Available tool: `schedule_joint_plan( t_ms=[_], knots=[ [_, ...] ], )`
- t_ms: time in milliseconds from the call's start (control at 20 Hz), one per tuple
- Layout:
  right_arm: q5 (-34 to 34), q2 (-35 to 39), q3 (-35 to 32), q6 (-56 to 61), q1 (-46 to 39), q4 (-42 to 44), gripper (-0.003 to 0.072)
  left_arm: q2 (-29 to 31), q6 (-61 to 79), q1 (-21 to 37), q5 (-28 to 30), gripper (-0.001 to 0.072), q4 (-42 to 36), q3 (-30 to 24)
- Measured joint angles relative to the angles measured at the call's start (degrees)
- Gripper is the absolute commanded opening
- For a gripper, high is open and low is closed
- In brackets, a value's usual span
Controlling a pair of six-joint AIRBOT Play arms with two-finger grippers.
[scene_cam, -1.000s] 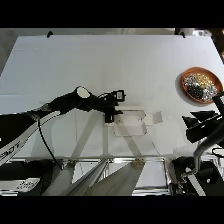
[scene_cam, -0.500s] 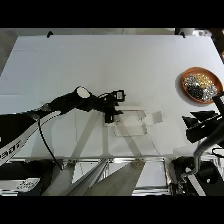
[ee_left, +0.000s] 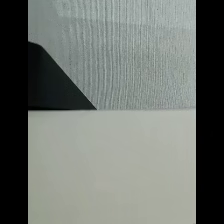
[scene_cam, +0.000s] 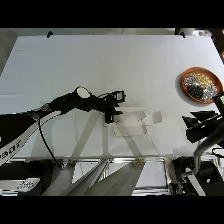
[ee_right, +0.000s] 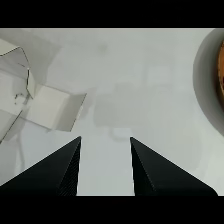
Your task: Fold the box and place the chain.
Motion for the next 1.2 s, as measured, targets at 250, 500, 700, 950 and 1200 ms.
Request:
schedule_joint_plan(
  t_ms=[250, 500, 700, 950, 1200],
  knots=[
    [-0.81, -0.17, -0.42, -0.02, 0.0, 1.44, 0.0153, 0.0, 0.0, 0.0, 0.0, 0.0011, 0.04, 0.0],
    [-3.34, -4.17, -4.66, -9.25, 0.0, 9.94, 0.0016, 0.0, 0.0, 0.0, 0.02, 0.0011, 0.07, 0.0],
    [-3.96, -12.11, -8.04, -22.95, 1.36, 14.01, 0.0455, 0.0, 0.0, 0.0, 0.02, 0.0011, 0.07, 0.0],
    [-4.24, -22.93, -9.2, -37.11, 6.67, 15.32, 0.0416, 0.0, 0.0, 0.0, 0.0, 0.0011, 0.07, 0.0],
    [-8.26, -27.45, -10.01, -44.57, 11.87, 15.63, 0.072, 0.0, 0.0, 0.0, 0.0, 0.0011, 0.07, 0.0]
  ],
)
